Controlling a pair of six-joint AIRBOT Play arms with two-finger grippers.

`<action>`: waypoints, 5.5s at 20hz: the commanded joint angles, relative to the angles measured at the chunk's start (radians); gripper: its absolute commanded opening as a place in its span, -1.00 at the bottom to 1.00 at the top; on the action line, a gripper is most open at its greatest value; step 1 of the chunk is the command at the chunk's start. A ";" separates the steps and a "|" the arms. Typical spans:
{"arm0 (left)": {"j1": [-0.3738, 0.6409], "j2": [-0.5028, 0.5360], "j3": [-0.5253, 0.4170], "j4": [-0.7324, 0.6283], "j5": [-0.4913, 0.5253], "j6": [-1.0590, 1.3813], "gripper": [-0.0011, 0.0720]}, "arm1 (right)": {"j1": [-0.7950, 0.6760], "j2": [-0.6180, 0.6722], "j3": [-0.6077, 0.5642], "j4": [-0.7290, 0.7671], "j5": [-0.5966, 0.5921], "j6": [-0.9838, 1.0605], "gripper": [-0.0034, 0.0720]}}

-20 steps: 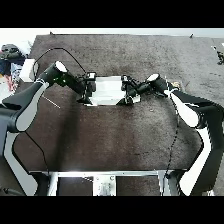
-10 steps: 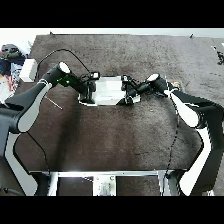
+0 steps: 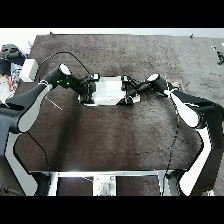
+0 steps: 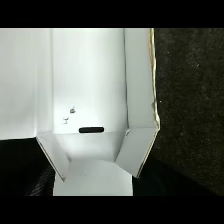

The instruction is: Fold the box and place the chain.

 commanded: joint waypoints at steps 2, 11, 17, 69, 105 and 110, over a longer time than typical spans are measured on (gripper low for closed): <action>0.000 -0.001 -0.003 -0.014 -0.001 0.009 0.45 | 0.000 -0.001 0.001 0.000 0.000 0.000 0.70; 0.000 -0.001 -0.003 -0.041 -0.020 0.082 -0.53 | 0.000 -0.001 0.001 0.000 0.000 0.000 0.70; 0.000 -0.002 -0.003 -0.140 0.017 0.144 -0.53 | 0.000 -0.001 0.001 0.000 0.000 0.000 0.70; 0.164 0.478 -0.512 -0.140 0.449 -0.845 -0.95 | 0.000 -0.001 0.001 0.000 0.000 0.000 0.70; 0.124 0.227 -0.480 -0.639 0.241 -0.692 -0.12 | 0.000 -0.001 0.001 0.000 0.000 0.000 0.70; 0.089 0.227 -0.457 -0.581 0.270 -0.826 -0.12 | 0.000 -0.001 0.001 0.000 0.000 0.000 0.70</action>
